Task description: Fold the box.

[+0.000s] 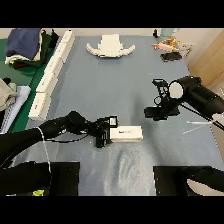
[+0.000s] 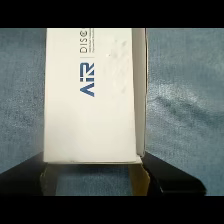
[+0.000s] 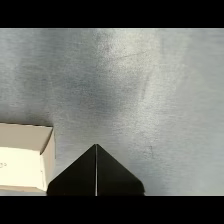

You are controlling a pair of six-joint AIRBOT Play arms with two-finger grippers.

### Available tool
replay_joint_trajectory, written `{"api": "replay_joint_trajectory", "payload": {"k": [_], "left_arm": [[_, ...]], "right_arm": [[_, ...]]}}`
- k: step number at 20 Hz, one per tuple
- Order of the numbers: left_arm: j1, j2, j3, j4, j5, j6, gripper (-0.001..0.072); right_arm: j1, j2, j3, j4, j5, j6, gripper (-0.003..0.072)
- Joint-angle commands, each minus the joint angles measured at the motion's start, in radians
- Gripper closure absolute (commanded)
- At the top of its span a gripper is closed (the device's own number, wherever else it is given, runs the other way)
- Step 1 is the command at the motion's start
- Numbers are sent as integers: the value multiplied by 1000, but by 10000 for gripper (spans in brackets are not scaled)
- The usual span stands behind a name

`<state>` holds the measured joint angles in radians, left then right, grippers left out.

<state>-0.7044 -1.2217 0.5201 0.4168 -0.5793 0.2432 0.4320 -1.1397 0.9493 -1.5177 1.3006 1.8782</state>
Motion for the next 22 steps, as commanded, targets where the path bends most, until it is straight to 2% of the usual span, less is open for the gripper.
{"api": "replay_joint_trajectory", "payload": {"k": [1, 11, 12, 13, 22], "left_arm": [[0, 0, 0, -9, 1, 0, 111], [0, 0, 0, -9, 2, 0, 109], [0, 0, 0, -9, 1, 0, 76], [0, 0, 0, -9, 2, 0, -11], [-1, 0, 20, -59, -28, 0, -11]], "right_arm": [[0, -1, 1, 16, 0, 3, 684], [0, -1, 1, 42, 0, 3, 684], [0, -1, 1, 42, 0, 3, 684], [0, -1, 1, 42, 0, 3, 684], [0, -1, 1, 42, 0, 3, 684]]}}
